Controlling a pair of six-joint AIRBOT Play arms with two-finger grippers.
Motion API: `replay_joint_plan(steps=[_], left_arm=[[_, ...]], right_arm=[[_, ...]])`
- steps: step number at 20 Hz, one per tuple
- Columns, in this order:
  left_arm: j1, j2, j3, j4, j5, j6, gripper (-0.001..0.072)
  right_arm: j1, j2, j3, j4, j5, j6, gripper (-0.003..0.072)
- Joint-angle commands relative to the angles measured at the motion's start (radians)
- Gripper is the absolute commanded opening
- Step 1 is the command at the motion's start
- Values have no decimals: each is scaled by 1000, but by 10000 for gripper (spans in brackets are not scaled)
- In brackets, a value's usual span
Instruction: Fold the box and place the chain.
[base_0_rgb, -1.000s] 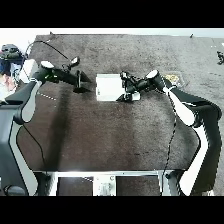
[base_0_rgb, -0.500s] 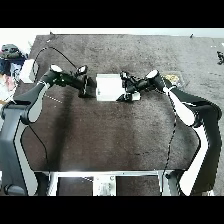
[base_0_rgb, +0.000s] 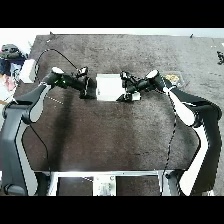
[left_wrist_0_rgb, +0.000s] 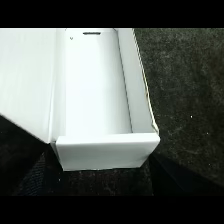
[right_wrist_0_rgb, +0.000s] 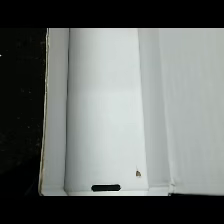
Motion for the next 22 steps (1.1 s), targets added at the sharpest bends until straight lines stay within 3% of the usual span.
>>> replay_joint_plan(steps=[1, 5, 22], left_arm=[[-13, -6, 0, -19, 15, 2, 718], [-29, -13, 0, -17, 63, -3, 718], [-56, -26, 0, 20, 59, 16, 718]], right_arm=[[0, 0, 1, 0, 1, -1, 467], [0, 0, 0, 0, 1, -1, 467], [0, 0, 1, 0, 1, -1, 466]])
